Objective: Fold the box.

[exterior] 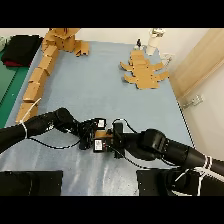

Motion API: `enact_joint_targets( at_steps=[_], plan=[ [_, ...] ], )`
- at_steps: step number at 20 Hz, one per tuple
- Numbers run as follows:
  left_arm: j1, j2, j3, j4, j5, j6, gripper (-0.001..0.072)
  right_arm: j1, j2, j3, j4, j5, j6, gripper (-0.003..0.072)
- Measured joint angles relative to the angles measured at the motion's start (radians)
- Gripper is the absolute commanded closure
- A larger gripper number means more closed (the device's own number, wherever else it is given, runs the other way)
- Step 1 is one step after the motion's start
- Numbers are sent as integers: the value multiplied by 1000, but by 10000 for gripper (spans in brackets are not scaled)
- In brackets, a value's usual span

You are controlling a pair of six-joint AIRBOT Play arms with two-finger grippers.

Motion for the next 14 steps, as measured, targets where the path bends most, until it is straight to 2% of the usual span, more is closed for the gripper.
enact_joint_targets(
  at_steps=[3, 6, 7, 14],
  plan=[
    [0, 0, 0, -2, 0, -4, 367, 35, 8, -6, -96, 13, 95, 411],
    [0, 0, 0, 0, 0, 0, 367, 50, 18, -8, -151, 27, 138, 428],
    [0, 0, 0, 1, 0, 0, 367, 51, 24, -8, -159, 26, 146, 479],
    [0, 0, 0, 0, 0, 0, 367, 61, 45, -9, -173, 11, 166, 484]
  ],
)
